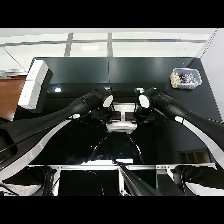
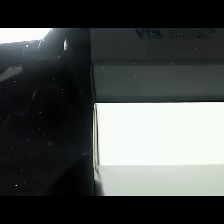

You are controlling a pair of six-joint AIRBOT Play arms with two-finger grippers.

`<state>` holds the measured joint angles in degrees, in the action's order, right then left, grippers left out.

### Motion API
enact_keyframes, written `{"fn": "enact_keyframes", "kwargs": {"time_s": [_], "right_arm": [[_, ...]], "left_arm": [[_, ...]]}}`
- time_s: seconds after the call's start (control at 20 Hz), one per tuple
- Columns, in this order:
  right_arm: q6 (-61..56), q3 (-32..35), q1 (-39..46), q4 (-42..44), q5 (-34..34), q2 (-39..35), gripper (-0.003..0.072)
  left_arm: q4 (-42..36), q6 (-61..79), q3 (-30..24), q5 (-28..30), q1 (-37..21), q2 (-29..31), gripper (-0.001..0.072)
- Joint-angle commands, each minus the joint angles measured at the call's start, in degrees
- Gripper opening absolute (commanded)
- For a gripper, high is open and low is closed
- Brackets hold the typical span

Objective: Fold the box and place the chain.

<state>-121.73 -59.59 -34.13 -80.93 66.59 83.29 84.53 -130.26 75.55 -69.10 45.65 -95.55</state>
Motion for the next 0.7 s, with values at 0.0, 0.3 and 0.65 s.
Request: {"fn": "enact_keyframes", "kwargs": {"time_s": [0.0,0.3,0.65], "right_arm": [[-1.07,-0.04,-0.07,-0.15,0.20,0.55,0.0236],[-1.11,-0.04,-0.04,1.77,-1.75,0.79,0.0236],[-0.87,-0.04,-0.04,1.46,-0.96,2.10,0.0016]], "left_arm": [[0.04,0.00,0.02,-0.13,-0.02,0.02,0.0026],[0.02,0.00,0.02,-0.15,-0.02,0.02,0.0026],[0.02,0.00,0.02,-0.37,-0.02,0.02,0.0026]]}}
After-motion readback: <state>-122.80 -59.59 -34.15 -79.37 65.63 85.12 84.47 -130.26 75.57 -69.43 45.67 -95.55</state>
